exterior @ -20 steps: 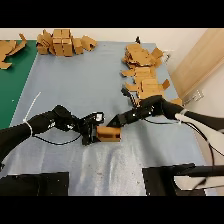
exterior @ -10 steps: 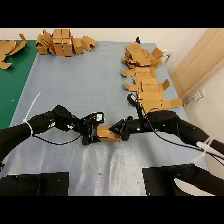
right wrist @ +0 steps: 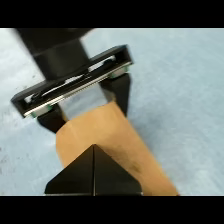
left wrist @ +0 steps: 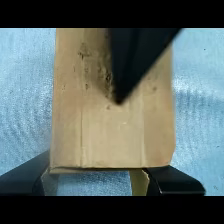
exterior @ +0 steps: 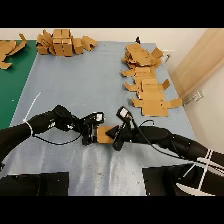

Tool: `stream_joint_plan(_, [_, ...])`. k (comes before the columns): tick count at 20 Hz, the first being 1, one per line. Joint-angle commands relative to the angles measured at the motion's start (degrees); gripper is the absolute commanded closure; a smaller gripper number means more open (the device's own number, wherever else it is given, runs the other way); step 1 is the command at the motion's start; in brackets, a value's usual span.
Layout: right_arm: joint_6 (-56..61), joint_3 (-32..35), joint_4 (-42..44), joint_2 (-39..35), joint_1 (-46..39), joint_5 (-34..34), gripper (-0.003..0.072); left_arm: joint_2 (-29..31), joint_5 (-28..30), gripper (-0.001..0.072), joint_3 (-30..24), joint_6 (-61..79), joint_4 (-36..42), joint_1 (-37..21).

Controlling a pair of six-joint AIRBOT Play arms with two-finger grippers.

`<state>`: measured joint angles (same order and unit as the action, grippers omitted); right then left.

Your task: Fold the box.

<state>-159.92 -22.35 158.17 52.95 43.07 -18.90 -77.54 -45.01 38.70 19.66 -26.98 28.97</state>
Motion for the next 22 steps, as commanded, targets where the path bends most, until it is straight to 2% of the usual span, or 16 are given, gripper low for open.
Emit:
stream_joint_plan(1, [0.0, 1.1, -5.1, -1.1, 4.0, 2.3, 0.0684, 0.0, 0.0, 0.0234, 0.0, 0.0, 0.0, 0.0])
stream_joint_plan(4, [0.0, -0.5, -9.1, -3.5, 3.7, 2.4, 0.0681, 0.0, 0.0, 0.0234, 0.0, 0.0, 0.0, 0.0])
stream_joint_plan(6, [0.0, -1.5, -11.8, -4.6, 3.7, 2.3, 0.0528, 0.0, 0.0, 0.0235, 0.0, 0.0, 0.0, -0.1])
stream_joint_plan(8, [0.0, -1.8, -14.1, -4.7, 3.7, 2.4, 0.0487, 0.0, 0.0, 0.0235, 0.0, 0.0, 0.0, -0.1])
stream_joint_plan(9, [-0.2, -1.8, -15.2, -4.7, 3.7, 2.3, 0.0355, 0.0, 0.0, 0.0234, 0.0, 0.0, 0.0, 0.0])
stream_joint_plan(10, [-0.2, -1.8, -17.9, -4.7, 3.7, 2.3, 0.0317, 0.0, 0.0, 0.0234, 0.0, 0.0, 0.0, -0.1])
stream_joint_plan(13, [-0.2, -1.8, -27.0, -4.7, 3.7, 2.4, 0.0317, 0.0, 0.0, 0.0235, 0.0, 0.0, 0.0, -0.1])
stream_joint_plan(17, [-0.2, -1.9, -32.3, -4.7, 3.7, 2.4, 0.0317, 0.0, 0.0, 0.0234, 0.0, 0.0, 0.0, -0.1])
stream_joint_plan(22, [-1.5, -1.9, -33.9, -4.7, 4.0, 1.7, 0.0317, 0.0, 0.0, 0.0235, 0.0, 0.0, 0.0, -0.1])
